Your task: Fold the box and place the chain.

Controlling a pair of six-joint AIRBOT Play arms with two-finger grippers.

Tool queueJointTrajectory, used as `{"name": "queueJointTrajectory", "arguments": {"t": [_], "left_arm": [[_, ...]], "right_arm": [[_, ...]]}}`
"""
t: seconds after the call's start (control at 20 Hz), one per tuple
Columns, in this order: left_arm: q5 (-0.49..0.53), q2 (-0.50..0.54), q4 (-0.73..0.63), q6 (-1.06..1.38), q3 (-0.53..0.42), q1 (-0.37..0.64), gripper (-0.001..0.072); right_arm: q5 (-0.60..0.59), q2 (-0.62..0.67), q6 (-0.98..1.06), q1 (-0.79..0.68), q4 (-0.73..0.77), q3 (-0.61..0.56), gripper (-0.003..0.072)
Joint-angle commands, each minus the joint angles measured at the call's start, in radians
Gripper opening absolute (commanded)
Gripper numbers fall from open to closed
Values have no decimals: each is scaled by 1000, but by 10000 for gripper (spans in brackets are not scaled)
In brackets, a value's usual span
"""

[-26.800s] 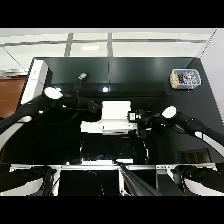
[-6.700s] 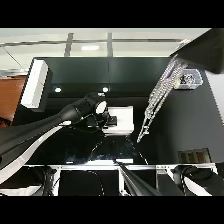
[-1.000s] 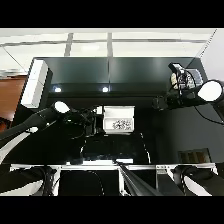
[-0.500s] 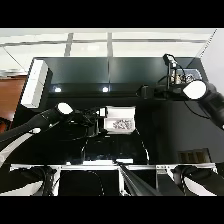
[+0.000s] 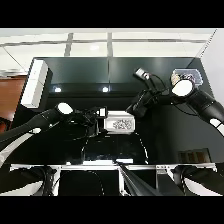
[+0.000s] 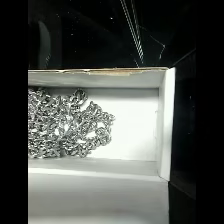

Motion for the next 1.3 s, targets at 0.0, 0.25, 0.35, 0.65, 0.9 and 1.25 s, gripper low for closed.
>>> {"name": "queueJointTrajectory", "arguments": {"t": [0.0, 0.25, 0.35, 0.65, 0.9, 1.25], "left_arm": [[0, -1, 1, 0, 1, -1, 405], [0, -1, 1, 0, 1, -1, 406], [0, -1, 1, 0, 1, -1, 405], [0, -1, 1, 0, 1, -1, 405], [0, -1, 1, 0, 1, -1, 405], [0, -1, 1, 0, 1, -1, 405]], "right_arm": [[88, -1, -249, 10, 22, -14, 669], [77, -4, -332, 70, 19, -70, 669], [66, -4, -340, 77, 15, -80, 669], [70, -4, -339, 77, -20, -81, 632], [87, -4, -338, 77, -26, -82, 127], [106, -4, -334, 77, -27, -82, 207]]}}
